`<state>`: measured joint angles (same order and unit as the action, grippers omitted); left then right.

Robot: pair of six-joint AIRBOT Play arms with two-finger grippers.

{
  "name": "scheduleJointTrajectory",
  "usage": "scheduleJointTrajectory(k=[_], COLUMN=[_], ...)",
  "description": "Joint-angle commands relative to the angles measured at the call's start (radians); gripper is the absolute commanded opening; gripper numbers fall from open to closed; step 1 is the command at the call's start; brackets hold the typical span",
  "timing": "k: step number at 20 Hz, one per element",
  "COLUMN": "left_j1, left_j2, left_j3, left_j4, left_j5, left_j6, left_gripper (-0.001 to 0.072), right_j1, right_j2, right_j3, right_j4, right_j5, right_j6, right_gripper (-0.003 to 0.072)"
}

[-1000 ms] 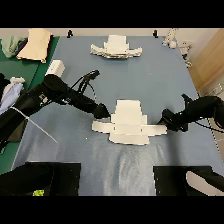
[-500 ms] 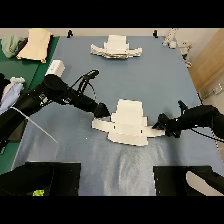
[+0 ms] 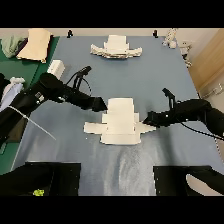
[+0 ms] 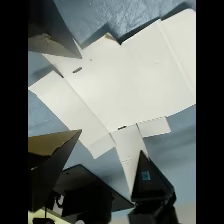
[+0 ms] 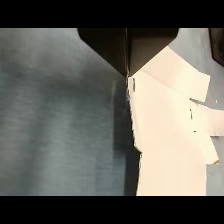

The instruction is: Fold the box.

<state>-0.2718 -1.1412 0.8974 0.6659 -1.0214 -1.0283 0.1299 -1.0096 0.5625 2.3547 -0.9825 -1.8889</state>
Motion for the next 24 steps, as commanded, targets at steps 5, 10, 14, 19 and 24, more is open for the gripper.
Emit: scheduleJointTrajectory(k=[5, 10, 14, 19, 24], left_j1=[0.130, 0.130, 0.150, 0.198, 0.196], left_j2=[-0.025, -0.151, -0.214, -0.246, -0.383], left_j3=[-0.006, -0.006, -0.006, -0.005, -0.004], left_j4=[0.016, 0.014, 0.055, 0.061, -0.192], left_j5=[-0.087, -0.092, -0.146, -0.165, -0.231], left_j6=[-0.060, -0.016, -0.003, 0.024, 0.197], left_gripper=[0.0630, 0.0468, 0.0468, 0.0467, 0.0466], right_j1=[0.192, 0.227, 0.227, 0.227, 0.227], right_j2=[0.043, 0.058, 0.058, 0.058, 0.058], right_j3=[-0.057, -0.058, -0.058, -0.058, -0.058], right_j4=[-0.002, -0.003, -0.005, -0.005, -0.005], right_j5=[0.089, 0.115, 0.115, 0.120, 0.121], right_j6=[-0.083, -0.073, -0.073, -0.073, -0.073], right_gripper=[0.0001, 0.0001, 0.0001, 0.0001, 0.0001])
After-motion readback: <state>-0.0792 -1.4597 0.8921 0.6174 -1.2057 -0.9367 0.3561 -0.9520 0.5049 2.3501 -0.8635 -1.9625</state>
